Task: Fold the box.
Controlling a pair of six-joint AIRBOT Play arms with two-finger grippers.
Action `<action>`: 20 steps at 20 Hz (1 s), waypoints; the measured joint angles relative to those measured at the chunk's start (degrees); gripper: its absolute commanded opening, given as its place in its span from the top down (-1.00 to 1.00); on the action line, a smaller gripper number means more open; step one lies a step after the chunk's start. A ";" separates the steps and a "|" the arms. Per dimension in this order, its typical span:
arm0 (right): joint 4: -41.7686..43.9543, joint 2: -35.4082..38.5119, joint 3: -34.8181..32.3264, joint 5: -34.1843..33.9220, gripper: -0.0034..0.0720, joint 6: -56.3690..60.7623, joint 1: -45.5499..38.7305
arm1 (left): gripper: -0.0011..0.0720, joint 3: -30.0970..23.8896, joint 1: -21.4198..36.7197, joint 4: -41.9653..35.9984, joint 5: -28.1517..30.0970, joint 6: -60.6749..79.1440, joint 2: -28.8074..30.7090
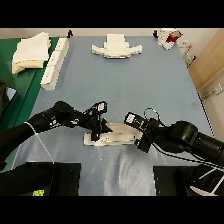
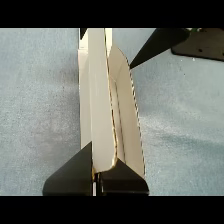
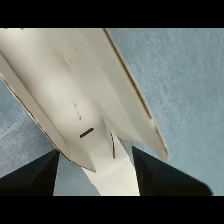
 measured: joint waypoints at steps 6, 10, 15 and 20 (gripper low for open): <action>27.08 -2.93 -0.09 -1.09 -1.00 -43.52 -15.80 | 0.94 0.00 0.00 0.02 -0.04 0.00 0.00; 36.85 -7.56 -0.09 -3.54 -1.00 -56.96 -20.17 | 0.94 -0.02 0.00 0.02 -0.04 -0.02 0.00; 39.52 -9.51 -0.09 -4.70 -1.00 -61.53 -21.49 | 0.94 0.00 0.00 0.02 -0.02 -0.02 0.00; 39.67 -9.99 -0.09 -5.16 -1.00 -62.47 -21.75 | 0.94 0.00 0.00 0.02 -0.02 0.00 0.00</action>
